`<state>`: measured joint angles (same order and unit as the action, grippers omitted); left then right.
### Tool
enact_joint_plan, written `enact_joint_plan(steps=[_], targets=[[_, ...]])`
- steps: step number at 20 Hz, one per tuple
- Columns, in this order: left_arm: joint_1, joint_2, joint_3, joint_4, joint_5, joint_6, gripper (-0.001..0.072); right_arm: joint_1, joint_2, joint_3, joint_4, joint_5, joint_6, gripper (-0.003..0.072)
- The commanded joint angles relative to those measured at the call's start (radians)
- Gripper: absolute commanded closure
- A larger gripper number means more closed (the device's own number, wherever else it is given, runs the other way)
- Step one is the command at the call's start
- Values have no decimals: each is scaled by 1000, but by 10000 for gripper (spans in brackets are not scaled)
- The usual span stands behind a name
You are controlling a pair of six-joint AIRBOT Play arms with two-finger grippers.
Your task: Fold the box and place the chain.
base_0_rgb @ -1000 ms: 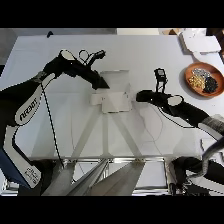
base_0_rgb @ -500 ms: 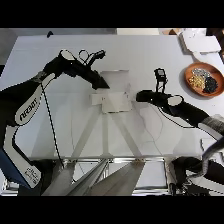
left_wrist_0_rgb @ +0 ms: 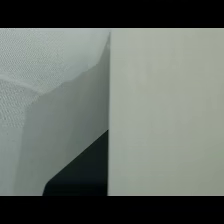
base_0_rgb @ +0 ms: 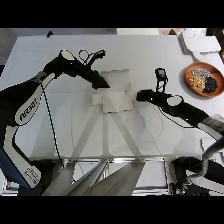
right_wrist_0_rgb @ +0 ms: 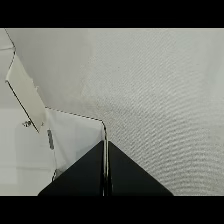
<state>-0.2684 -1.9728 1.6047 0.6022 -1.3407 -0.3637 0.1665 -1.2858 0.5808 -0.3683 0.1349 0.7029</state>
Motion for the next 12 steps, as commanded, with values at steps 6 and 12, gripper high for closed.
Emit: enact_joint_plan(steps=[6, 12], targets=[[1, 0, 0, 5, 6, 0, 704, 0, 34, 0, -2, 48, 3, 153], [1, 26, 0, 18, 36, -30, 705, -109, 249, 0, -124, 206, 3, 135]])
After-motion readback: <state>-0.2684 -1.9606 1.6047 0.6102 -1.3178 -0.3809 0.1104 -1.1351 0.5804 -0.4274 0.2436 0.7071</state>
